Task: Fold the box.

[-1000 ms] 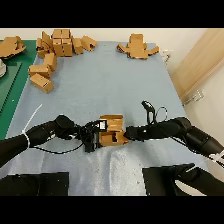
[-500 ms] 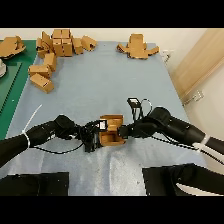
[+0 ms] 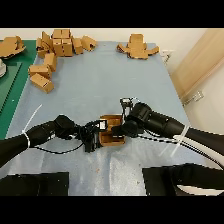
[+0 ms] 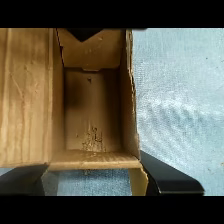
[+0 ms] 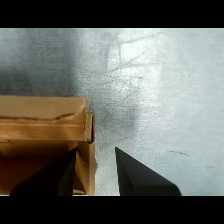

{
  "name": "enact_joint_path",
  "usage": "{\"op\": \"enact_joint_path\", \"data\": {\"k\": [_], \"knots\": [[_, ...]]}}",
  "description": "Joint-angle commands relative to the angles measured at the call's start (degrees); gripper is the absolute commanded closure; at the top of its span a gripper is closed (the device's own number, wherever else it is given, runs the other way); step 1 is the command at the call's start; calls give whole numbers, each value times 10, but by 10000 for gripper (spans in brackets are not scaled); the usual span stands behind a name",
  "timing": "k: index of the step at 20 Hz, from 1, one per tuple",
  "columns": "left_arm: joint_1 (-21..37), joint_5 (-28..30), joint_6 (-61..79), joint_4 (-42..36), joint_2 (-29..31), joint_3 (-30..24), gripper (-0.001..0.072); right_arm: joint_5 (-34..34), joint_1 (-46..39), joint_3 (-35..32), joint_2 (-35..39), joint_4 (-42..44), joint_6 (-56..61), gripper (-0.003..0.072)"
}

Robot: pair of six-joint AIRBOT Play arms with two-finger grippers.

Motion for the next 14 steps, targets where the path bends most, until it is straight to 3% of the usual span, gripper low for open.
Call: {"op": "enact_joint_path", "data": {"k": [1, 14], "knots": [[0, 0, 0, 0, 0, 0, 285, -30, 8, 21, -30, -7, 36, 288], [0, 0, 0, 0, 0, 0, 286, 18, 3, 31, -55, 4, 15, 311]]}}
